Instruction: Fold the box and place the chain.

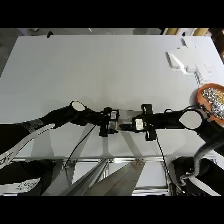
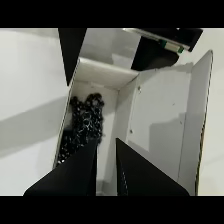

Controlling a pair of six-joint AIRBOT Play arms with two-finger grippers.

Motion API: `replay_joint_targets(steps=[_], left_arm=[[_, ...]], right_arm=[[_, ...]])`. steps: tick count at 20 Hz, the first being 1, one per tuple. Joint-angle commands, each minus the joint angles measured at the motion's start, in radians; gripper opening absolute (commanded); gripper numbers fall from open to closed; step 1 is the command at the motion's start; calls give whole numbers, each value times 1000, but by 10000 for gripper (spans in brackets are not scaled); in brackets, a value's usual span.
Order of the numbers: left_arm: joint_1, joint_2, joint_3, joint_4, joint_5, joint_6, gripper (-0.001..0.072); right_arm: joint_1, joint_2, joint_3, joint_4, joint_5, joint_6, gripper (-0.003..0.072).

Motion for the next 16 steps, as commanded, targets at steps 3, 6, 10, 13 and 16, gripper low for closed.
replay_joint_targets(steps=[3, 6, 10, 13, 16], left_arm=[[-1, 0, 0, 0, 0, 0, 321], [-1, 0, 0, 0, 0, 0, 321], [-1, 0, 0, 0, 0, 0, 321], [-1, 0, 0, 0, 0, 0, 321], [-1, 0, 0, 0, 0, 0, 321]], right_arm=[[-34, 29, 24, -124, 61, 31, 140], [-189, 64, 69, -209, 180, 45, 130], [-453, 61, 73, -223, 186, 14, 124], [-544, 11, 73, -256, 183, -5, 124], [-548, -92, 72, -311, 184, -27, 129]])
